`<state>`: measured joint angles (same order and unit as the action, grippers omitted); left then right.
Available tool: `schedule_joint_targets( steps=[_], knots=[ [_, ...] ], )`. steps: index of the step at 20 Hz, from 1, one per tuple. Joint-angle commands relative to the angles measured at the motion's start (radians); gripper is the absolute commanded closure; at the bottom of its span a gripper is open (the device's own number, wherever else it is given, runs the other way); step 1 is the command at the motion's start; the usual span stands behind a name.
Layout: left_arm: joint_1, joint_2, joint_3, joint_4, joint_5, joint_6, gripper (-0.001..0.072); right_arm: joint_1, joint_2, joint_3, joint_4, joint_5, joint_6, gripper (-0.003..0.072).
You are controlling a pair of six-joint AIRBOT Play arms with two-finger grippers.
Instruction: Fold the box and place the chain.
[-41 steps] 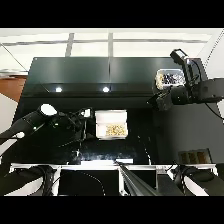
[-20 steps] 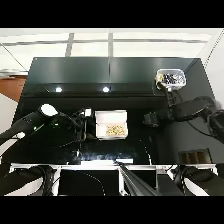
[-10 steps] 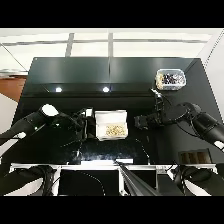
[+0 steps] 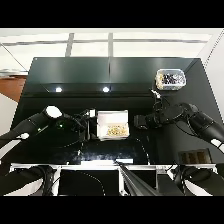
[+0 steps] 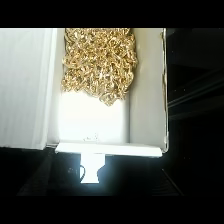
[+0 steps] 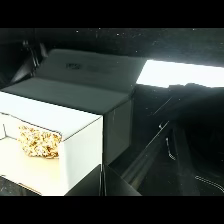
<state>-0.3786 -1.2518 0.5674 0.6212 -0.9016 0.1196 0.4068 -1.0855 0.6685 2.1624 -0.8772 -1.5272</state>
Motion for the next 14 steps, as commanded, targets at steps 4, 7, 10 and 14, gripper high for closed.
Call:
schedule_joint_targets(
  steps=[4, 7, 10, 14],
  knots=[
    [-0.008, -0.001, 0.0, -0.009, 0.008, -0.004, 0.0006, 0.0, -0.01, 0.0, 0.0, -0.002, 0.002, 0.0666],
    [-0.007, -0.001, 0.0, -0.036, 0.013, -0.004, 0.0006, 0.0, -0.012, 0.0, 0.0, -0.002, 0.006, 0.0667],
    [-0.007, -0.001, 0.0, -0.035, 0.013, -0.004, 0.0006, 0.001, -0.023, 0.0, 0.002, -0.002, 0.013, 0.0667],
    [-0.007, -0.001, 0.0, -0.035, 0.022, -0.003, 0.0006, 0.001, -0.062, 0.0, 0.007, 0.0, 0.013, 0.0667]
  ],
)
